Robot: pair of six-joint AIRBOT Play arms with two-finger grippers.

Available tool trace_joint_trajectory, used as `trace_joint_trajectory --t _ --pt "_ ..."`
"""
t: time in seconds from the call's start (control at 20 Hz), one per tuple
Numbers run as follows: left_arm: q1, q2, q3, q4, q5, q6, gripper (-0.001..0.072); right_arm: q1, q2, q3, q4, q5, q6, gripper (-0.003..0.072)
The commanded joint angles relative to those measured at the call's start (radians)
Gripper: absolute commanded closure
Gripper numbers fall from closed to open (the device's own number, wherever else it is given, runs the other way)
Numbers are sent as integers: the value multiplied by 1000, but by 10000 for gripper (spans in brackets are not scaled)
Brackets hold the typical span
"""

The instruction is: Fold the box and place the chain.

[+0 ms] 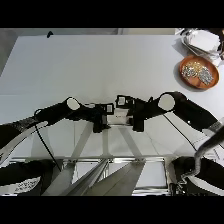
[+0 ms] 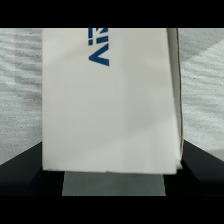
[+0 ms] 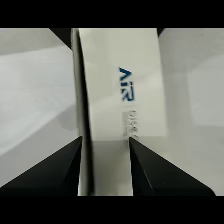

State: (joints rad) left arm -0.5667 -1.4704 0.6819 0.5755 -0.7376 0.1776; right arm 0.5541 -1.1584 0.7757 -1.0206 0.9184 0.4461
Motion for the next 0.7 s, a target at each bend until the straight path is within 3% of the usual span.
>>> trace_joint_trajectory --t 0.0,0.3,0.5,0.65 --pt "0 1 -1 -2 0 -2 434 1 38 1 24 -18 -2 347" --pt "0 1 -1 -2 0 -3 434 0 92 1 97 -44 -2 368" --pt "0 1 -1 -2 0 -3 434 -8 92 -32 302 -77 -89 670" --pt "0 1 -1 -2 0 -3 434 -68 92 -136 549 -163 -222 671"
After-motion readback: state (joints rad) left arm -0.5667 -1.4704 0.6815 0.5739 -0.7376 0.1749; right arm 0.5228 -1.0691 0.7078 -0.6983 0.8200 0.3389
